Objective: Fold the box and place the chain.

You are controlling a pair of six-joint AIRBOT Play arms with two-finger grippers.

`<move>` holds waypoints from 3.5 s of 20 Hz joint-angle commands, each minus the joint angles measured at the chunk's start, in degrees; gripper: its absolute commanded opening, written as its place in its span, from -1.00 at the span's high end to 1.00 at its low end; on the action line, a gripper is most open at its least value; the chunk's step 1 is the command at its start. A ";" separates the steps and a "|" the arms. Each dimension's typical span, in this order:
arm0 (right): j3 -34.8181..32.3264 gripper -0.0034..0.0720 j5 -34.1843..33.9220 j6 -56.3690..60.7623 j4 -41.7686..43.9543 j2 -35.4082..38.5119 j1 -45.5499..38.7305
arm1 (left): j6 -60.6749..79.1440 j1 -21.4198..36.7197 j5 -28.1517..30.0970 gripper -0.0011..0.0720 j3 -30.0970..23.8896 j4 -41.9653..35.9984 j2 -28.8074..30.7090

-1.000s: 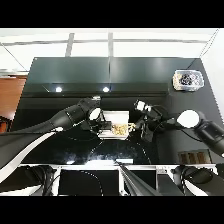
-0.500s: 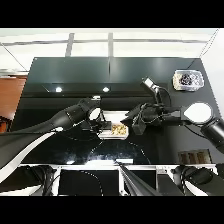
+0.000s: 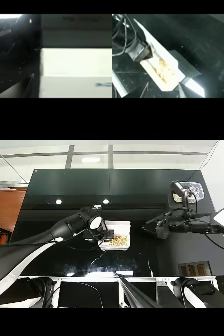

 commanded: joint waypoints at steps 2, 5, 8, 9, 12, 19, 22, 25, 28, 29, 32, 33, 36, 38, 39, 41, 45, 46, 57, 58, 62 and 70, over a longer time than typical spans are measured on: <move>0.04 -0.32 4.76 0.17 -0.22 0.44 -4.15 | 8.37 0.02 -3.76 -0.31 3.45 1.40 3.39; 0.04 -0.32 3.82 0.15 -1.01 0.44 -4.20 | 19.96 1.53 -10.71 -0.31 2.49 9.20 10.49; 0.04 -0.32 1.92 0.15 -1.55 0.42 -4.20 | 34.42 7.30 -6.19 -0.31 -3.63 4.96 20.70; 0.04 -0.32 1.29 0.15 -1.55 0.42 -4.20 | 38.51 10.43 -3.17 -0.31 -6.67 0.74 23.91; 0.04 -0.32 -0.33 0.11 -1.55 0.42 -4.20 | 57.77 23.21 2.01 -0.31 -17.62 -17.90 30.08; 0.04 -0.32 -2.14 0.11 -1.75 0.42 -4.20 | 112.28 36.15 2.99 -0.98 -30.05 -55.23 23.93; 0.04 -0.32 -2.05 0.15 -1.70 0.42 -4.15 | 132.93 32.54 8.26 -0.98 -30.05 -52.96 20.57; 0.04 -0.32 -2.12 0.13 -1.70 0.42 -4.09 | 134.35 31.26 14.62 -0.98 -29.66 -52.17 18.58; 0.04 -0.32 -2.60 0.13 -1.68 0.42 -4.09 | 137.74 31.23 13.79 -0.98 -29.16 -47.74 18.40; 0.04 -0.32 -2.60 0.13 -1.68 0.42 -4.09 | 139.73 31.21 12.70 -0.98 -29.16 -46.64 18.40; 0.04 -0.32 -2.56 0.13 -1.68 0.42 -4.09 | 143.99 31.12 12.57 -0.98 -29.14 -45.03 18.25; 0.04 -0.32 -2.58 0.13 -1.68 0.42 -4.09 | 145.20 31.12 12.59 -0.98 -29.03 -45.05 17.77; 0.04 -0.32 -2.84 0.13 -1.68 0.42 -4.09 | 145.98 31.12 12.22 -0.98 -28.22 -45.13 14.82; 0.04 -0.32 -2.93 0.13 -1.68 0.42 -4.09 | 145.96 31.12 12.20 -0.98 -27.26 -45.09 13.03; 0.04 -0.32 -2.99 0.13 -1.68 0.42 -4.09 | 145.98 31.12 12.22 -0.98 -26.82 -45.09 12.57; 0.04 -0.32 -2.97 0.13 -1.68 0.42 -4.09 | 145.96 31.12 12.17 -0.98 -26.14 -45.70 11.85; 0.04 -0.32 -2.97 0.11 -1.70 0.42 -4.09 | 145.96 30.47 11.89 -0.98 -25.90 -46.51 10.43; 0.04 -0.32 -2.99 0.09 -1.70 0.42 -4.09 | 145.94 30.23 11.85 -0.98 -25.90 -46.62 10.16; 0.04 -0.32 -3.69 0.09 -1.70 0.42 -4.09 | 145.74 25.62 10.64 -0.98 -25.92 -50.66 8.09; 0.04 -0.32 -3.69 0.09 -1.70 0.42 -4.09 | 145.68 25.40 10.64 -0.98 -25.92 -50.73 8.07; 0.04 -0.32 -3.65 0.09 -1.68 0.42 -4.09 | 143.67 25.40 10.62 -0.98 -25.92 -50.36 8.09; 0.04 -0.32 -3.63 0.09 -1.68 0.42 -4.09 | 141.92 25.40 9.07 -0.98 -25.94 -45.38 8.09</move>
